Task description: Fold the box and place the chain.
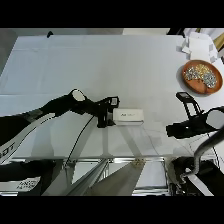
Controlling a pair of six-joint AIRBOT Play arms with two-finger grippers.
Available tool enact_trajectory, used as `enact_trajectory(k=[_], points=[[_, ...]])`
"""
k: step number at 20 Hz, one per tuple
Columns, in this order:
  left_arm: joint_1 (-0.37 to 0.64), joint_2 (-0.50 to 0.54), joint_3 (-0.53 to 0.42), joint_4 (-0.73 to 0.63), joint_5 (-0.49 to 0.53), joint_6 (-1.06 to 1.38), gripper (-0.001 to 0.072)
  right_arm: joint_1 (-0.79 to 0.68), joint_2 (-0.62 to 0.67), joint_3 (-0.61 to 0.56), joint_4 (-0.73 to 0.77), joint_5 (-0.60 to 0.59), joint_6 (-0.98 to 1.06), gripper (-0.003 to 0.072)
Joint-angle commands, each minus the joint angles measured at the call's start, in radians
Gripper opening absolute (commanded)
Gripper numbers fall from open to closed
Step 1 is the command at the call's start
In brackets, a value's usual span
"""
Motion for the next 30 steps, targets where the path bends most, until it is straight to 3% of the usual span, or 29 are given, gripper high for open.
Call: enact_trajectory(k=[1, 6, 12, 17, 20, 25, 30], points=[[0.005, 0.095, 0.001, -0.004, 0.017, -0.091, 0.0004, -0.001, 0.001, 0.001, 0.000, 0.001, 0.000, 0.0014], [0.113, 0.269, 0.001, 0.039, 0.069, -0.328, 0.0004, -0.001, 0.001, 0.001, 0.000, 0.001, 0.000, 0.0014], [0.408, 0.428, 0.001, 0.243, 0.066, -0.616, 0.0003, -0.001, 0.001, 0.001, 0.000, 0.001, 0.000, 0.0014], [0.690, 0.473, 0.001, 0.258, 0.041, -0.681, 0.0003, -0.001, 0.001, 0.000, 0.000, 0.001, 0.000, 0.0014], [0.812, 0.473, 0.000, 0.375, 0.048, -0.765, 0.0003, -0.001, 0.001, 0.001, 0.000, 0.001, 0.000, 0.0014], [0.866, 0.473, 0.000, 0.605, 0.053, -0.904, 0.0003, -0.001, 0.001, 0.001, 0.000, 0.001, 0.000, 0.0014], [0.866, 0.431, 0.000, 0.612, 0.016, -0.946, 0.0003, -0.001, 0.001, 0.001, 0.000, 0.001, 0.000, 0.0014]])
